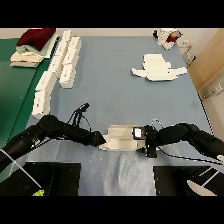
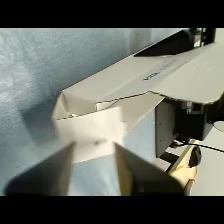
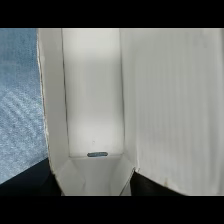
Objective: Fold the box.
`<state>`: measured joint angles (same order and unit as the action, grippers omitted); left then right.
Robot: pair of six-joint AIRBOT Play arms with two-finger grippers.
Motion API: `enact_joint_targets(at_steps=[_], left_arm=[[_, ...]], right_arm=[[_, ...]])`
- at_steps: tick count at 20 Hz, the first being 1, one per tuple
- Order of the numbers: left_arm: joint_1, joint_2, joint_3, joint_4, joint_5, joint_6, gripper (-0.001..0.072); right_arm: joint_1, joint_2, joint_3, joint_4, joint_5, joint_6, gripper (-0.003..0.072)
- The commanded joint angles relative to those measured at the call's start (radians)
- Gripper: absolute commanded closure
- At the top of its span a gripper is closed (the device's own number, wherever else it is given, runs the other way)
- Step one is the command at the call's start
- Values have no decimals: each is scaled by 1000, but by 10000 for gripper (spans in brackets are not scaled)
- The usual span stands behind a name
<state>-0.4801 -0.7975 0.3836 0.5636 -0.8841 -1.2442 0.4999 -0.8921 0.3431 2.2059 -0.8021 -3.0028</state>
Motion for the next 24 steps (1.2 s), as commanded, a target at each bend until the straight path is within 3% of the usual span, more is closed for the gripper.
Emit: enact_joint_targets(at_steps=[1,3,5,8,11,14,18,24], left_arm=[[0,0,3,-34,9,29,386],[10,1,20,-22,-18,36,493],[67,1,77,51,-132,50,698],[222,21,163,174,-312,31,698],[394,83,170,293,-332,-54,698],[502,113,156,411,-357,-146,698],[517,109,35,351,-359,-159,698],[471,109,-137,194,-231,-88,699]], right_arm=[[1,0,0,0,0,1,172],[1,0,0,0,0,1,172],[1,0,0,0,0,1,173],[1,0,0,0,0,1,173],[1,0,0,0,0,1,173],[1,0,0,0,0,1,172],[1,0,0,-1,0,1,172],[1,0,0,-1,0,1,173]])
